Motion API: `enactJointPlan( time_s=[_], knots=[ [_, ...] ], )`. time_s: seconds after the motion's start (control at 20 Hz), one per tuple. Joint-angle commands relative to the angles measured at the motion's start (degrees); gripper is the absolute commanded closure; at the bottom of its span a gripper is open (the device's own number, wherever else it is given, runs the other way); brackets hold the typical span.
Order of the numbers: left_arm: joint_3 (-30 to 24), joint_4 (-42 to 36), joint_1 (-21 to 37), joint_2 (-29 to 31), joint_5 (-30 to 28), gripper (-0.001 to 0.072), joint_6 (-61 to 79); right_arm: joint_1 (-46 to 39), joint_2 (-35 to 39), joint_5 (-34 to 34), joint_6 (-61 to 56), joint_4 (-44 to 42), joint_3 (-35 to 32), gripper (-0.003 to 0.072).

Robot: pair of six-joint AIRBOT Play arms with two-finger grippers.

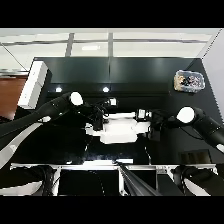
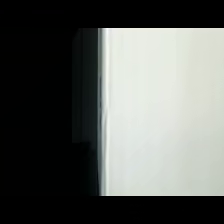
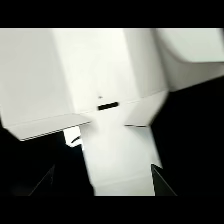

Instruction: Fold the box and place the chain.

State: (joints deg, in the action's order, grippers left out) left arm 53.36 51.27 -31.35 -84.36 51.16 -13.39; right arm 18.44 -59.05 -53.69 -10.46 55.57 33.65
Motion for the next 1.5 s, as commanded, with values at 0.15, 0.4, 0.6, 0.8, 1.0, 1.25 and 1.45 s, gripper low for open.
enactJointPlan(
  time_s=[0.15, 0.4, 0.6, 0.8, 1.0, 1.25, 1.45],
  knots=[
    [0.04, 0.57, -0.02, -0.11, -0.22, 0.0680, 0.13, 4.46, -0.28, 2.16, 2.95, -5.01, -5.01, -0.0014],
    [0.04, 0.50, -0.02, -0.11, -0.11, 0.0680, 0.13, 7.63, -0.28, 7.80, 5.20, -9.81, -5.77, -0.0014],
    [0.04, 0.50, -0.02, -0.11, -0.09, 0.0680, 0.11, 7.74, 0.94, 10.32, 5.11, -13.46, -5.70, -0.0014],
    [0.04, -0.42, -0.07, -0.11, 0.31, 0.0681, 0.13, 7.63, 5.81, 11.82, 5.20, -11.93, -5.70, -0.0014],
    [0.09, -1.75, -0.74, -0.09, 0.31, 0.0682, 3.04, 7.63, 6.62, 15.04, 5.20, -12.04, -5.70, -0.0014],
    [0.09, -1.84, -1.46, -0.11, 0.02, 0.0681, 3.13, 7.63, 6.29, 19.56, 5.99, -11.02, -5.70, -0.0014],
    [0.09, -1.84, -1.46, -0.11, -0.02, 0.0681, 3.13, 7.17, 5.66, 19.21, 5.68, -8.87, -5.70, -0.0014]
  ],
)
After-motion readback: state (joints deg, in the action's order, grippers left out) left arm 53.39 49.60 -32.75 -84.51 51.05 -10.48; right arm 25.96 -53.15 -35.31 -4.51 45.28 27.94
